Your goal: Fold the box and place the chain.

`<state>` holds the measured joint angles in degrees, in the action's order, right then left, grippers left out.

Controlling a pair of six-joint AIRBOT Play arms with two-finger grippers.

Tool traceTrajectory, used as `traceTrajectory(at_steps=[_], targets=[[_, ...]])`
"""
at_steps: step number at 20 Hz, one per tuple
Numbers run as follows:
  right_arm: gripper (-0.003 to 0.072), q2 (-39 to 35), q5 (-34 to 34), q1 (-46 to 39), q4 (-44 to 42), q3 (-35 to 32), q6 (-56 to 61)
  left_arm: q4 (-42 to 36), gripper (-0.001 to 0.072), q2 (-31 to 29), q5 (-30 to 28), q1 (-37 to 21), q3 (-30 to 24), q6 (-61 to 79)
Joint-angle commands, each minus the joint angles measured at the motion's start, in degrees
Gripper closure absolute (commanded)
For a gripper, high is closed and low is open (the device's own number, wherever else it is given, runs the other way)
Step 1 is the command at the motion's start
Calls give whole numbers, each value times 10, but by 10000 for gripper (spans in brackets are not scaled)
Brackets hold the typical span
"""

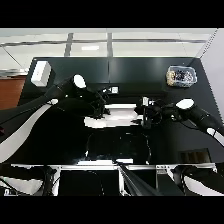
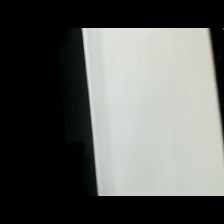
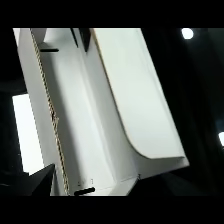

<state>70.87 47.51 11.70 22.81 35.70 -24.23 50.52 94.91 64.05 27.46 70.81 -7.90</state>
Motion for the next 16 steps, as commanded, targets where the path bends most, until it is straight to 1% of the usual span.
traceTrajectory(at_steps=[1, 5, 7, 11, 13, 15, 16], targets=[[-21, 3, -2, 29, 19, -12, 2, 0, 687, 0, -6, 1, 1, 2], [-21, 24, -30, 31, 27, -17, -1, 0, 687, 0, -6, 5, 1, 2], [-20, 35, -20, 31, 26, -17, -3, 0, 687, 0, -6, 8, 1, 2], [-21, 39, -21, 33, 27, -16, -6, 0, 687, 0, -6, 9, 1, 2], [-21, 43, -23, 33, 30, -11, 6, 0, 687, 0, -5, 9, 1, 2], [-21, 50, -28, 33, 62, -2, 43, 0, 687, 0, -6, 9, 1, 2], [-21, 51, -28, 34, 64, -1, 44, 0, 687, 0, -6, 9, 1, 2]])
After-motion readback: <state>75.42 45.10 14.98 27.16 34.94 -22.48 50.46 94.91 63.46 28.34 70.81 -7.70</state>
